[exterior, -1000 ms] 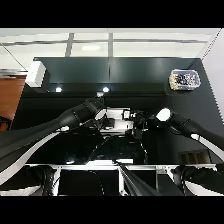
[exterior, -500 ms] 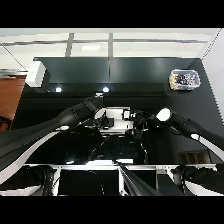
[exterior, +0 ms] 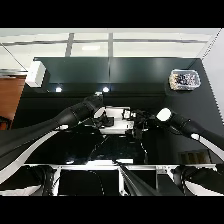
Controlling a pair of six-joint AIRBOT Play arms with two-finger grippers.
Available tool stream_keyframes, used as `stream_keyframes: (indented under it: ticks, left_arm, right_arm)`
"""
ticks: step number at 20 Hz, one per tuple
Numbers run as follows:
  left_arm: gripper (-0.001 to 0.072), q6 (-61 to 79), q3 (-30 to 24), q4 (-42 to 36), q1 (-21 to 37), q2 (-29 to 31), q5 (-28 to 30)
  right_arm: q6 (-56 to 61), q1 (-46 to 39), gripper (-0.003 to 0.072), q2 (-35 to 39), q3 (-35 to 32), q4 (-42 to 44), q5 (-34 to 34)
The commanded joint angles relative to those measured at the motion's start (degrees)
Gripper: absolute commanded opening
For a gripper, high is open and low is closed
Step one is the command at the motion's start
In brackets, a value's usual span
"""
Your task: Fold the box and place the chain.
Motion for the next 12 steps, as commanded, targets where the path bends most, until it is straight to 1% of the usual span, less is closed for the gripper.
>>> stream_keyframes:
  ticks: [1,6,9,11,12]
  left_arm:
    - [0.0029,-0.1,0.1,0.0,0.0,0.0,1.4]
    - [0.0029,0.0,0.1,-0.2,0.0,0.0,1.4]
    - [0.0029,0.0,0.1,0.1,0.0,0.0,1.5]
    - [0.0028,0.0,0.1,0.1,0.0,0.0,1.4]
    - [0.0028,0.0,0.1,0.1,0.0,0.0,1.2]
  right_arm:
    - [0.0,0.0,0.0005,0.0,0.0,0.0,0.0]
    - [0.0,0.0,0.0005,0.0,0.0,0.2,-0.2]
    - [0.0,0.0,0.0005,0.0,0.0,0.1,1.9]
    - [0.0,0.0,0.0006,0.0,0.0,0.1,2.1]
    - [0.0,0.0,0.0045,0.0,0.0,0.1,2.6]
